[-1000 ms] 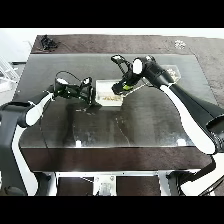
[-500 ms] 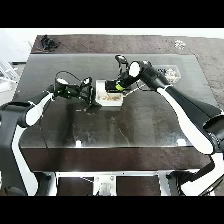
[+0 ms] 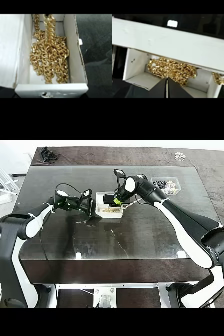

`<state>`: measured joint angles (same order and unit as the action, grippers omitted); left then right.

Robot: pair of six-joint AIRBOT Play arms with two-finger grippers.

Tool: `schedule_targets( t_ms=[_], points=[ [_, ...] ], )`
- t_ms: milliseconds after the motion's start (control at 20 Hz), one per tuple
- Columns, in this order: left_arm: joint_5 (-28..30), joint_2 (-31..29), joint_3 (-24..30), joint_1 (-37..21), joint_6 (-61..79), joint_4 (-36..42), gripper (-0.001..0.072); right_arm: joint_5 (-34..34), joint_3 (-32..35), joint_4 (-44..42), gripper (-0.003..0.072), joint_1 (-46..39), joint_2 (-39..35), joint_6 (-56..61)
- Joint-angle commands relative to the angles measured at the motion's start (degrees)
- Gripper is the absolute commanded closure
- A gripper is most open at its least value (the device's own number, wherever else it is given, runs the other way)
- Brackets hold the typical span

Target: Fold the box and place the chain.

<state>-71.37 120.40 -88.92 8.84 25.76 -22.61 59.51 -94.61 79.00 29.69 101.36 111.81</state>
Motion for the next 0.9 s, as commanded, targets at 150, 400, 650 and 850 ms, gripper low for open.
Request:
schedule_targets(
  t_ms=[150, 400, 650, 850],
  points=[
    [0.0, 0.0, -0.02, -0.04, 0.02, 0.59, 0.0671, 3.19, 0.0, 2.27, 0.0146, 0.22, -0.07, 0.09],
    [0.0, 0.0, -0.02, -0.04, 0.0, 0.59, 0.0671, 3.15, -0.07, 2.34, 0.0231, 0.24, -1.68, 0.04],
    [0.0, 0.0, -0.02, -0.04, 0.0, 0.59, 0.0671, 5.2, -0.07, 16.72, 0.0119, 0.07, -7.96, 0.09],
    [-0.02, 0.0, -0.02, -0.04, 0.0, 0.59, 0.0671, 5.53, 2.64, 29.22, 0.0119, -4.13, -9.53, 0.13]
  ],
)
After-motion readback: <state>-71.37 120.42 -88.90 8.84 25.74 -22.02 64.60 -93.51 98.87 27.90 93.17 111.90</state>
